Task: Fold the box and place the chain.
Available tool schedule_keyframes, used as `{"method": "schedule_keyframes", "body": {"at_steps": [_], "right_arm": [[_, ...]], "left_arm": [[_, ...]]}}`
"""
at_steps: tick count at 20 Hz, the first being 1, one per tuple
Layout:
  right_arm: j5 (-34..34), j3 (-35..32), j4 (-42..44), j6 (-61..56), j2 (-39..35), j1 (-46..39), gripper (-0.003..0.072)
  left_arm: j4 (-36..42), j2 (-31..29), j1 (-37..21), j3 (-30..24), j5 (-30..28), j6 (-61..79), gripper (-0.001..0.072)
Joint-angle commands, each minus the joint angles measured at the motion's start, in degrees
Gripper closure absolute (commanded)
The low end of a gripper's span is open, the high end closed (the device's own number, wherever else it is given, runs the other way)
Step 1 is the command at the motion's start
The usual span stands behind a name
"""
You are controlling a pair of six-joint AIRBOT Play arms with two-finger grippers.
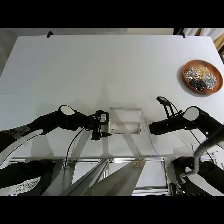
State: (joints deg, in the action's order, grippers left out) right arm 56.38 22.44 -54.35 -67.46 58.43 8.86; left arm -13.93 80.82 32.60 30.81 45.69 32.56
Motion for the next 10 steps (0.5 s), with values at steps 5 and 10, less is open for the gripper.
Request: {"method": "schedule_keyframes", "body": {"at_steps": [5,10], "right_arm": [[0.0,0.3,1.7,0.2,-4.6,1.2,0.0513],[1.9,0.4,3.8,0.1,-9.7,1.2,0.0446]], "left_arm": [[0.0,0.0,0.0,0.0,0.0,0.0,0.0556],[0.0,0.0,0.0,0.0,0.0,0.0,0.0556]]}}
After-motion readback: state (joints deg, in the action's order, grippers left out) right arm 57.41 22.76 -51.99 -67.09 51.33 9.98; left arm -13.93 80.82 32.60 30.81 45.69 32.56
